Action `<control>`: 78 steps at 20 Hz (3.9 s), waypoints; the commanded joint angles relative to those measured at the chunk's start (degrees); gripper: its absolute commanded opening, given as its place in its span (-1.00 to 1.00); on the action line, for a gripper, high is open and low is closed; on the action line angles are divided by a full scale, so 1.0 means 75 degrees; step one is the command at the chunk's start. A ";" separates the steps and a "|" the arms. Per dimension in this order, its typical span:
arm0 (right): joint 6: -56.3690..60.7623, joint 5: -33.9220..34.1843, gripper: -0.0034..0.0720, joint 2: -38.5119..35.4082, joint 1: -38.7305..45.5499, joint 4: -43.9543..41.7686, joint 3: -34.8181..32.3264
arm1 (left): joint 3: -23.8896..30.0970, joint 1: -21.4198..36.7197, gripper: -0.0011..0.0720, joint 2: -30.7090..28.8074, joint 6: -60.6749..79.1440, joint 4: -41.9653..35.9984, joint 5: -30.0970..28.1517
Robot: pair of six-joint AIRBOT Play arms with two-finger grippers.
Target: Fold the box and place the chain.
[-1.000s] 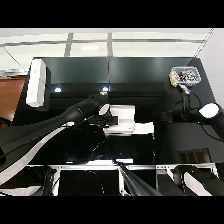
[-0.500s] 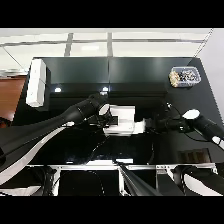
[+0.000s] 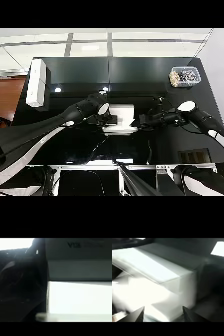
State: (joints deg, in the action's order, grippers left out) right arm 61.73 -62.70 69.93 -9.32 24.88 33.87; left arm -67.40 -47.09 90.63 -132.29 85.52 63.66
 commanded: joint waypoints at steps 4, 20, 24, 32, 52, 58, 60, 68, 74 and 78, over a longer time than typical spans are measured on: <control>0.0064 0.0047 0.55 0.0006 -0.0178 0.0565 0.0184 | -0.0006 0.0000 -0.89 0.0000 0.0035 0.0047 0.0119; 0.4960 0.0994 0.21 0.0023 -0.2702 0.5458 0.1955 | -0.0006 0.0000 -0.89 0.0000 0.0035 0.0047 0.0111; 0.5974 0.0915 0.05 0.0268 -0.3209 0.6047 0.2294 | -0.0006 0.0000 -0.89 0.0000 0.0035 0.0047 0.0058; 0.7382 0.0388 0.00 0.0889 -0.3652 0.6671 0.2620 | -0.0006 0.0000 -0.89 0.0000 0.0035 0.0047 0.0050; 0.8921 -0.0152 -0.88 0.1582 -0.4033 0.7495 0.3025 | -0.0006 0.0000 -0.89 0.0000 0.0038 0.0047 0.0064; 0.8941 -0.0154 -0.41 0.1582 -0.4028 0.7487 0.3121 | -0.0006 0.0000 -0.89 0.0000 0.0038 0.0047 0.0064; 0.8845 -0.0157 -0.88 0.1582 -0.4025 0.7498 0.3139 | -0.0006 0.0000 -0.89 0.0000 0.0038 0.0047 0.0070; 0.8052 -0.0635 -0.05 0.1515 -0.3943 0.7490 0.3375 | -0.0006 0.0000 -0.89 0.0000 0.0038 0.0050 0.0085; 0.6065 -0.1784 -0.05 0.0023 -0.3439 0.8504 0.4374 | -0.0006 0.0000 -0.89 0.0000 0.0038 0.0050 0.0090; 0.6073 -0.0781 -0.06 -0.0761 -0.2693 1.3467 0.4368 | -0.0006 0.0000 -0.89 0.0000 0.0038 0.0050 0.0090</control>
State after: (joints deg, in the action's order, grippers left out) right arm 109.45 -72.75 67.94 -33.17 101.91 65.93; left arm -67.40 -47.13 90.63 -131.98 85.89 64.31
